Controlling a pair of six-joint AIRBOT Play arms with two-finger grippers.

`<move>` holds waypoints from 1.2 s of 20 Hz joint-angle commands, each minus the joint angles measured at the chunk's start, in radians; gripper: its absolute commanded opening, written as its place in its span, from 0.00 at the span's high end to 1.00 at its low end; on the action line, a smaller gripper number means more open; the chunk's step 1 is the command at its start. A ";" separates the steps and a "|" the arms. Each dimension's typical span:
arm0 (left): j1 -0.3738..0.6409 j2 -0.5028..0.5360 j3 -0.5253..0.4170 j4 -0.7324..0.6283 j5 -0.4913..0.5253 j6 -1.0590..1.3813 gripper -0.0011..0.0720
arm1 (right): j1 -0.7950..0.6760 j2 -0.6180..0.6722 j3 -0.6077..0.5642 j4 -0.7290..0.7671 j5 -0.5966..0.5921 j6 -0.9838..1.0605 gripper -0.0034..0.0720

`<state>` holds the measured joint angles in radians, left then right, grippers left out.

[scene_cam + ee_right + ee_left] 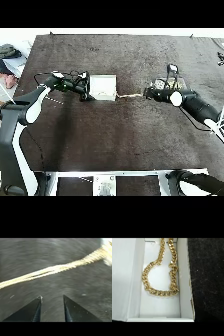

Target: Fold the box and place the chain.

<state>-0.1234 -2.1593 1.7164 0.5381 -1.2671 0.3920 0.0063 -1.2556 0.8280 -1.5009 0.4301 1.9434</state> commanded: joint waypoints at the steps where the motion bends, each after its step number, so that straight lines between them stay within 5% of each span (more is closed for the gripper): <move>1: 0.001 -0.001 0.000 0.000 0.000 0.000 0.50 | -0.071 -0.058 -0.080 0.045 -0.209 0.100 0.51; 12: 0.001 -0.001 0.000 0.000 0.000 0.000 0.50 | -0.077 -0.392 0.165 0.176 -0.303 0.109 0.51; 13: 0.000 0.000 0.000 0.000 0.000 0.000 0.50 | -0.077 -0.403 0.175 0.179 -0.296 0.113 0.64; 16: 0.001 -0.001 0.000 0.000 0.000 0.000 0.50 | -0.075 -0.399 0.174 0.182 -0.294 0.122 0.98; 24: 0.000 -0.001 0.000 0.000 0.000 0.000 0.50 | 0.096 -0.126 0.174 0.083 -0.318 0.110 0.98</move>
<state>-0.1234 -2.1593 1.7164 0.5385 -1.2671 0.3920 0.0319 -1.4818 1.0008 -1.3716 0.1299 2.0602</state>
